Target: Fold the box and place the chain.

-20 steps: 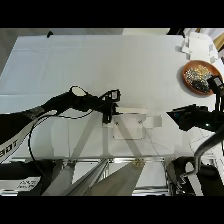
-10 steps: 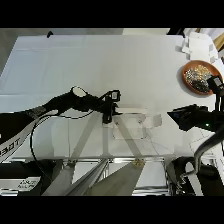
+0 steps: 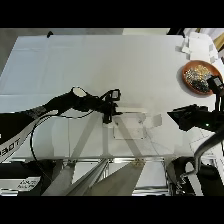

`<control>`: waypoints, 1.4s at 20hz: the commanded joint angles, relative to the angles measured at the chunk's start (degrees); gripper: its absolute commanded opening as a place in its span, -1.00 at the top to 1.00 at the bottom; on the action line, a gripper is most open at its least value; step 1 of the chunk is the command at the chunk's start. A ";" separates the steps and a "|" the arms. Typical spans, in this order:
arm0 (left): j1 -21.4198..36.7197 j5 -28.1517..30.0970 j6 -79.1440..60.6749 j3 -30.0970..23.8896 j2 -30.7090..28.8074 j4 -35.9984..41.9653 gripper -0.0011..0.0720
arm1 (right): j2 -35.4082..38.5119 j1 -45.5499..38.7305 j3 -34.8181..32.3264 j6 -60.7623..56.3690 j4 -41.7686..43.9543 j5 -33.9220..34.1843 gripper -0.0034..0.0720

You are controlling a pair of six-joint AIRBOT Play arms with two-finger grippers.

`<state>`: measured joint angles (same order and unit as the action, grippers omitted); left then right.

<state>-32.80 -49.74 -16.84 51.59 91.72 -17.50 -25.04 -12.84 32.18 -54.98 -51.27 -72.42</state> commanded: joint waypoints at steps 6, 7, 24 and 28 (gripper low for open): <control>-0.07 0.26 0.79 -0.04 0.02 -0.07 0.93 | 0.02 0.04 0.04 0.02 0.02 -0.04 0.02; -0.07 0.22 0.79 -0.04 0.00 -0.07 0.93 | 0.02 0.04 0.04 0.33 0.02 -0.09 0.02; -0.07 0.02 0.79 -0.04 -0.02 -0.07 0.93 | 0.02 0.04 0.04 3.02 0.04 -0.39 0.02; -0.09 0.02 0.76 -0.04 -0.02 -0.07 0.93 | 0.02 0.28 0.04 7.39 0.76 -2.56 0.13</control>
<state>-32.84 -49.71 -16.05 51.59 91.72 -17.54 -25.04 -12.78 32.18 -51.00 -51.16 -73.23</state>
